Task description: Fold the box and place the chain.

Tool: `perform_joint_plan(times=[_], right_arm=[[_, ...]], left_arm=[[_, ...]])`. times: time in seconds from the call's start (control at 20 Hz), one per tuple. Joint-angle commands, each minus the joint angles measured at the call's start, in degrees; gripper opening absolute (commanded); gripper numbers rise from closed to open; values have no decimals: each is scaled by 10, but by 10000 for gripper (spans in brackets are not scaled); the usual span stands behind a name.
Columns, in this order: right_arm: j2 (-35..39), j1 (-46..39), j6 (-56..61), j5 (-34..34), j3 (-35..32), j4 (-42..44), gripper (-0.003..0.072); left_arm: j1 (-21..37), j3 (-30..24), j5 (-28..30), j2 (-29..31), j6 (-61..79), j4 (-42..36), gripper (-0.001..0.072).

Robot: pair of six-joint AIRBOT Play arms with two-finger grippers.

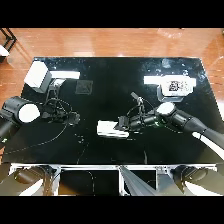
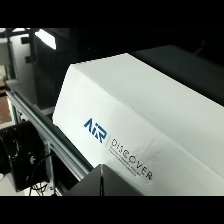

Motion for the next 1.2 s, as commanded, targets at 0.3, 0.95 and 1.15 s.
perform_joint_plan(times=[0.3,0.95,1.15], right_arm=[[0,5,10,-26,-23,-18,20],[-1,5,15,-41,-24,-48,20],[0,4,14,-33,-23,-37,20]], left_arm=[[0,0,1,0,0,0,565],[0,0,3,0,0,0,565],[0,0,3,0,0,0,565]])
